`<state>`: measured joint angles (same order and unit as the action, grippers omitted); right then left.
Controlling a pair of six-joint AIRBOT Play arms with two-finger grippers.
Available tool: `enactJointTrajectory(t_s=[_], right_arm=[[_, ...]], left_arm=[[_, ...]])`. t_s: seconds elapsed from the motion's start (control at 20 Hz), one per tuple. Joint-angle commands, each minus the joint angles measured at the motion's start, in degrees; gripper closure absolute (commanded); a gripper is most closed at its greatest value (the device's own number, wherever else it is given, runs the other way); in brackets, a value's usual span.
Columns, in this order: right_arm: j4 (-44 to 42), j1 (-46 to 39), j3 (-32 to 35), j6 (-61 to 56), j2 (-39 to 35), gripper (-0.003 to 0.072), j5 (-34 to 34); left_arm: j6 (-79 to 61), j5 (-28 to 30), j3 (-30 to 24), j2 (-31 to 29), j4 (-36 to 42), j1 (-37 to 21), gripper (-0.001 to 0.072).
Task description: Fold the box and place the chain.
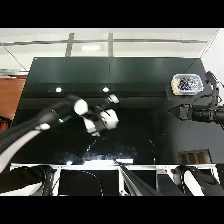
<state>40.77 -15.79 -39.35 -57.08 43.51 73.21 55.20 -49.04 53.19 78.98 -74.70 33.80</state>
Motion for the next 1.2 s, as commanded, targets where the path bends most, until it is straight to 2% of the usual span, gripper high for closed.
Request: enactJointTrajectory(t_s=[0.0, 0.1, 0.2, 0.3, 0.4, 0.5, 0.75, 0.8, 0.85, 0.9, 1.05, 1.15], right_arm=[[-0.02, -0.04, 0.04, -1.57, -0.02, 0.0680, -0.20], [-0.04, -0.04, 0.04, -2.58, -0.02, 0.0681, -0.24], [-0.20, -0.04, 0.04, -2.78, -0.02, 0.0680, -0.39], [-0.20, -0.04, 0.04, -3.02, -0.02, 0.0681, -0.39], [-0.20, -0.04, 0.04, -4.26, -0.02, 0.0681, -0.70], [-0.20, -0.04, 0.04, -4.68, -0.02, 0.0680, -1.29], [-0.15, -0.04, 0.04, -6.99, -0.02, 0.0680, -2.54], [-0.02, -0.04, 0.02, -6.99, -0.02, 0.0680, -2.54], [-0.02, -0.04, 0.04, -6.99, -0.02, 0.0680, -2.56], [-0.02, -0.04, 0.02, -7.02, -0.02, 0.0680, -2.51], [-0.07, -0.04, 0.02, -7.04, -0.02, 0.0680, -1.77], [0.20, -0.04, 0.02, -7.02, -0.02, 0.0680, -0.92]], left_arm=[[9.99, -1.42, 1.01, -0.90, -14.95, -18.38, 0.0372], [10.34, 1.01, 5.18, 1.11, -13.70, -31.08, 0.0372], [14.91, -0.83, 13.33, 6.10, -9.60, -41.88, 0.0372], [15.10, -4.63, 22.91, 12.87, -4.72, -49.51, 0.0372], [15.10, -6.95, 31.80, 19.71, -2.56, -53.57, 0.0371], [14.91, -6.45, 38.91, 25.38, -2.67, -54.53, 0.0371], [13.38, -5.95, 54.62, 37.66, -2.67, -52.28, 0.0371], [13.38, -6.69, 57.44, 39.78, -2.58, -51.98, 0.0344], [13.40, -7.34, 59.76, 41.31, -3.02, -51.69, 0.0208], [14.12, -8.52, 61.59, 42.16, -3.21, -51.30, 0.0000], [17.66, -14.36, 65.88, 40.79, -10.36, -50.23, -0.0001], [21.33, -19.56, 66.88, 37.35, -12.33, -50.40, 0.0004]])
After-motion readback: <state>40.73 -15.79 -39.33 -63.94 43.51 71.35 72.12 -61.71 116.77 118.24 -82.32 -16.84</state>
